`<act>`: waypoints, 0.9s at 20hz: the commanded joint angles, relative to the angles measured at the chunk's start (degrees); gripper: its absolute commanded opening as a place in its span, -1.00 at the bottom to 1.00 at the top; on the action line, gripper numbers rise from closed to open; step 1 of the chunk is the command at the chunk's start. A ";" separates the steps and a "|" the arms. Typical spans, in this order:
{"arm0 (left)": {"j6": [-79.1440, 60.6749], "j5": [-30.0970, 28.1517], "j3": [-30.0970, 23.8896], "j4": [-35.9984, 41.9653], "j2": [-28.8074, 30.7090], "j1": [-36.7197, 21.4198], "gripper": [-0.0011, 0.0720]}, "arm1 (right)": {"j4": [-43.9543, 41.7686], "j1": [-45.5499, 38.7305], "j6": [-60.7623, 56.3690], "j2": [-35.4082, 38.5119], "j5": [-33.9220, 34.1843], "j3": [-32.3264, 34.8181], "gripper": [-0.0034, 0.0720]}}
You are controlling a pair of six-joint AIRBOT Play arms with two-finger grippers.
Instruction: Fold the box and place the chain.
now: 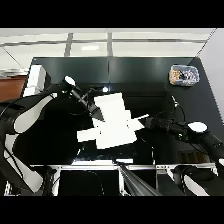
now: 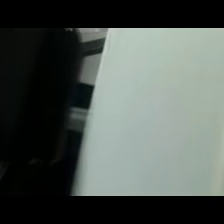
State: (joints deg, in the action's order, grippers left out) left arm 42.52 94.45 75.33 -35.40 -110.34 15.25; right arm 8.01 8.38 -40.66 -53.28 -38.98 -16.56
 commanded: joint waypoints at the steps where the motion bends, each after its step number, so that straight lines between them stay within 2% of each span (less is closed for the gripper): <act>1: -1.29 0.92 1.51 -1.42 -0.37 0.13 -0.79 | 0.31 0.07 0.00 0.02 0.92 0.02 -0.88; 2: -1.42 1.03 1.57 -1.42 -0.35 0.09 -0.91 | 0.52 0.07 -0.02 0.02 1.90 0.02 -0.78; 4: -1.38 1.01 1.60 -1.40 -0.28 0.13 -0.91 | 0.68 -0.50 0.02 0.04 3.34 -0.09 0.83; 6: -0.39 1.18 1.57 -0.72 0.35 0.07 -0.91 | 7.85 -4.02 -0.07 0.04 -1.05 -2.69 0.84; 9: -0.85 1.29 -0.13 1.03 4.81 0.37 -0.92 | 27.93 -11.02 -7.43 0.04 -17.59 -12.57 0.84; 10: -3.32 -1.03 -2.89 2.10 8.11 0.92 -0.92 | 33.86 -12.98 -10.80 0.04 -23.78 -16.17 0.84; 12: -11.34 -11.08 -11.89 3.72 17.38 2.03 -0.92 | 40.98 -15.61 -12.22 0.04 -31.30 -20.59 0.84; 15: -19.26 -32.28 -25.09 3.04 30.03 3.19 -0.91 | 46.49 -16.46 -12.02 0.02 -28.63 -21.27 0.84; 17: -32.94 -37.70 -28.09 -0.68 33.07 4.46 -0.91 | 47.06 -16.46 -12.07 0.02 -23.47 -21.27 0.84; 18: -38.34 -37.68 -28.09 -0.76 33.05 5.07 -0.91 | 46.77 -16.46 -12.07 0.02 -22.12 -21.27 0.84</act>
